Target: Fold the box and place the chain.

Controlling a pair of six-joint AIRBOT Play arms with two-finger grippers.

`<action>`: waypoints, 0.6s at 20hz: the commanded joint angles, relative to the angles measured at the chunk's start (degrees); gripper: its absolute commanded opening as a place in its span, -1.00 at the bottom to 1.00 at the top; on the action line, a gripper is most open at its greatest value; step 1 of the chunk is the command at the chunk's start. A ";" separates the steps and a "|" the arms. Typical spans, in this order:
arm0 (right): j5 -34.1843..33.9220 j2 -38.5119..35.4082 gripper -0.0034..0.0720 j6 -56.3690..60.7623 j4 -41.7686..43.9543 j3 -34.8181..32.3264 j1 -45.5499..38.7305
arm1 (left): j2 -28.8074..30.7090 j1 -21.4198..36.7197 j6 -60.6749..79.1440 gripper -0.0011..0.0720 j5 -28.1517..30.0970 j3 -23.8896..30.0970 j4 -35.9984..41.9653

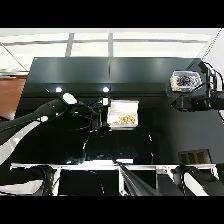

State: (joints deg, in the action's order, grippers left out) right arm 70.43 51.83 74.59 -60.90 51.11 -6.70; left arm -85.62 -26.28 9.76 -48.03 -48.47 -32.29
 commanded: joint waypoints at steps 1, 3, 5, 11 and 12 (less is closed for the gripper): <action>-0.92 0.00 -0.23 -1.25 -0.46 -0.31 0.70 | -0.31 -0.74 0.39 0.61 0.04 -0.57 -0.28; -5.73 0.17 -0.23 -1.49 -0.48 -1.66 3.17 | -0.31 -0.66 0.55 0.05 0.46 -0.57 -0.37; -13.07 2.03 0.00 0.74 0.04 -2.32 7.41 | -0.31 -0.63 0.52 0.05 0.92 -0.57 -0.48; -28.17 19.37 0.91 -3.30 11.52 3.74 18.78 | -0.31 -0.63 0.50 0.05 1.05 -0.57 -0.46; -27.71 21.92 0.91 -6.88 12.85 5.07 20.04 | -0.31 -0.63 0.50 0.05 1.07 -0.57 -0.46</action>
